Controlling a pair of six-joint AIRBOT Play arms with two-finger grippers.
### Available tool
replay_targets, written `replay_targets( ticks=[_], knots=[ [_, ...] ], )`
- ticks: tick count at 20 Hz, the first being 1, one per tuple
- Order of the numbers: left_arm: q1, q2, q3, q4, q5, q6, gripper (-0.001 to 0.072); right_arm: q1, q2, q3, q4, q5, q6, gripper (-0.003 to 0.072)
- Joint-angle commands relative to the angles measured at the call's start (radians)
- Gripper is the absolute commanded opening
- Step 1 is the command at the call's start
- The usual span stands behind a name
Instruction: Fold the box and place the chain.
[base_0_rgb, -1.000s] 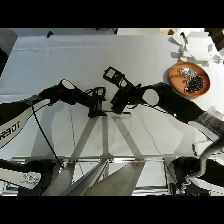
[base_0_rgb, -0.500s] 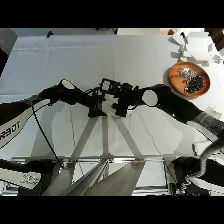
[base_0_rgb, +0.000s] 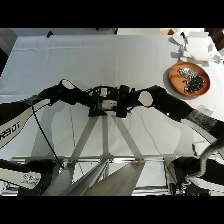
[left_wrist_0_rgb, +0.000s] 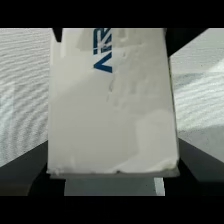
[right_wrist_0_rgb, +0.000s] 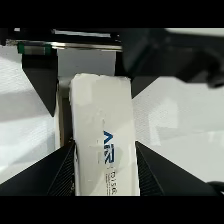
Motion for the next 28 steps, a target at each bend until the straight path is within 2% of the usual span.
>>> replay_targets(
  ticks=[1, 3, 13, 18, 19, 20, 21, 22, 25, 28],
  knots=[
    [0.000, 0.000, 0.000, 0.003, -0.006, 0.002, 0.0141, 0.000, -0.004, -0.001, 0.010, 0.036, -0.003, 0.0392],
    [0.000, 0.000, 0.000, 0.003, -0.006, 0.002, 0.0141, 0.000, -0.007, -0.003, 0.018, 0.066, -0.003, 0.0391],
    [0.000, 0.000, 0.000, 0.003, -0.006, 0.002, 0.0141, 0.000, 0.010, -0.013, 0.069, 0.067, -0.003, 0.0419],
    [0.000, 0.000, 0.000, 0.003, -0.006, 0.002, 0.0141, -0.043, 0.095, -0.013, 0.245, 0.064, 0.035, 0.0412],
    [0.000, 0.000, 0.000, 0.003, -0.006, 0.002, 0.0141, -0.058, 0.098, -0.013, 0.314, 0.064, 0.091, 0.0384],
    [0.000, 0.000, 0.000, 0.003, -0.006, 0.002, 0.0141, -0.073, 0.098, -0.014, 0.380, 0.066, 0.147, 0.0260],
    [0.000, 0.000, 0.000, 0.003, -0.006, 0.002, 0.0141, -0.089, 0.098, -0.020, 0.442, 0.064, 0.195, 0.0032],
    [0.000, 0.000, 0.000, 0.003, -0.006, 0.002, 0.0141, -0.106, 0.097, -0.032, 0.504, 0.050, 0.215, 0.0009],
    [0.000, 0.000, 0.000, 0.003, -0.006, 0.002, 0.0141, -0.146, 0.094, -0.100, 0.687, -0.018, 0.227, 0.0009],
    [0.000, 0.000, 0.000, 0.003, -0.007, 0.002, 0.0141, -0.144, 0.063, -0.159, 0.732, -0.013, 0.227, 0.0009]
  ],
)
